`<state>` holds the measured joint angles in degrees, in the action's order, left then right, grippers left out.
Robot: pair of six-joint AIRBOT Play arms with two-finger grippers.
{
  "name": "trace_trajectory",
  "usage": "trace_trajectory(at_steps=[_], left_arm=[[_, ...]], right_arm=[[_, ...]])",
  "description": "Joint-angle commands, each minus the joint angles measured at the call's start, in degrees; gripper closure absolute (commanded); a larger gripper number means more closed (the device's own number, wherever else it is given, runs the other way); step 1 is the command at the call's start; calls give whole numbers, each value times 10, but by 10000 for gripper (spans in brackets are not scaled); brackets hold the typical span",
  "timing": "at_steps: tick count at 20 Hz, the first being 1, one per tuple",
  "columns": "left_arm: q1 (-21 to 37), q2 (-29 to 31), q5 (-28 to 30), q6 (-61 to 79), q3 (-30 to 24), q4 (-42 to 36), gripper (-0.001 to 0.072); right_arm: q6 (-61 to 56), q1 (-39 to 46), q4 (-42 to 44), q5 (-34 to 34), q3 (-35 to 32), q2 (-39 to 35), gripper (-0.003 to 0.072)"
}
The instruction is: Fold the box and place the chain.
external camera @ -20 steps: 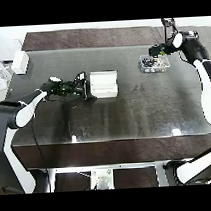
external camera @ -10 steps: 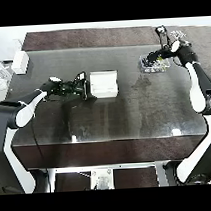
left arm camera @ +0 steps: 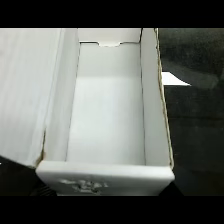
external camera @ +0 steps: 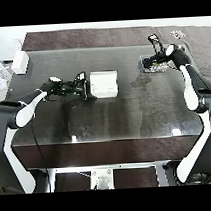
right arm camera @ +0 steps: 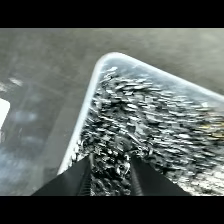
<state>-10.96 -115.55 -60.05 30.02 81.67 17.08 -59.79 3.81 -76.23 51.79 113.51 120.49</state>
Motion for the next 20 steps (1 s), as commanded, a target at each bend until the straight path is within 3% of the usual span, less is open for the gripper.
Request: trace_trajectory(at_steps=[1, 3, 4, 6, 13, 17, 20], left_arm=[[1, 0, 0, 0, 0, 0, 317], [1, 0, 0, 0, 0, 0, 316], [1, 0, 0, 0, 0, 0, 317], [1, 0, 0, 0, 0, 0, 316], [1, 0, 0, 0, 0, 0, 317], [1, 0, 0, 0, 0, 0, 317], [1, 0, 0, 0, 0, 0, 316]], right_arm=[[5, -6, 0, 27, 0, 10, 411], [5, -6, -1, 40, 1, 14, 470], [5, -6, -12, 40, 0, 15, 570], [4, -6, -31, 35, 5, 15, 673], [-19, -6, -44, -9, 40, -38, 675], [-37, -7, -44, -2, 40, -84, 676], [-46, -7, -44, 40, 39, -122, 676]])
